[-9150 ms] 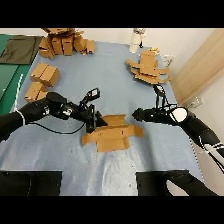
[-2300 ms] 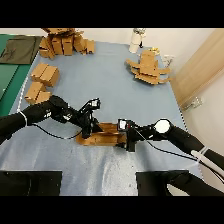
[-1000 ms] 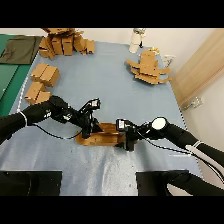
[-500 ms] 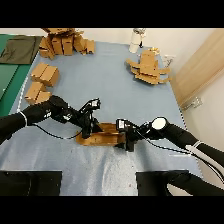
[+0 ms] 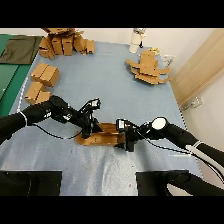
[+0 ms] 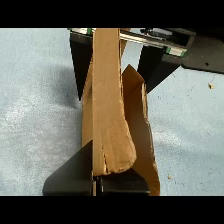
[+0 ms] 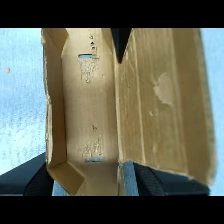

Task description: Fold the box.

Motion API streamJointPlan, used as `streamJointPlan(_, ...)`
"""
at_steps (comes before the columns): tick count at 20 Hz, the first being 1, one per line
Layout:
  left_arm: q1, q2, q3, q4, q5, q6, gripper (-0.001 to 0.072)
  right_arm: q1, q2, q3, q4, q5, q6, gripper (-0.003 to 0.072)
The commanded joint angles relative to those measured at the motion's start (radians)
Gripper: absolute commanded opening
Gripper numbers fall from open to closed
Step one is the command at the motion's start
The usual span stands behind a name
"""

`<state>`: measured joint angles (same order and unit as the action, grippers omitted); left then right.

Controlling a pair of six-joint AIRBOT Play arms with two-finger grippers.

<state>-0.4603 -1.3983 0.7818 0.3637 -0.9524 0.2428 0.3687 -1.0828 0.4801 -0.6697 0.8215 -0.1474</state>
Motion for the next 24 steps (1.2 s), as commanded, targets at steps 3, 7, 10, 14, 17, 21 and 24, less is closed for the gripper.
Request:
streamJointPlan(3,0.0,0.0,0.0,0.0,0.0,0.0,0.0012,0.001,-0.012,0.0,-0.005,0.008,-0.004,0.0706)
streamJointPlan(7,0.0,0.0,0.0,0.0,0.0,0.0,0.0012,0.001,-0.023,0.0,-0.004,-0.005,-0.004,0.0706)
streamJointPlan(10,-0.001,0.0,0.0,0.0,0.0,0.0,0.0012,0.001,-0.029,0.0,-0.004,-0.02,-0.004,0.0706)
streamJointPlan(14,0.0,0.0,0.0,0.0,0.0,0.0,0.0012,0.001,-0.045,0.0,-0.003,-0.026,-0.011,0.0703)
streamJointPlan(17,0.0,0.0,0.0,0.0,0.0,0.0,0.0012,0.01,-0.046,0.0,0.0,-0.027,-0.011,0.0696)
streamJointPlan(21,0.0,0.0,0.0,0.0,0.0,0.0,0.0012,0.038,-0.046,-0.003,-0.003,-0.059,-0.011,0.0695)
streamJointPlan(24,-0.001,0.0,0.0,0.0,0.0,0.0,0.0012,0.037,-0.046,-0.003,-0.011,-0.059,-0.01,0.0695)
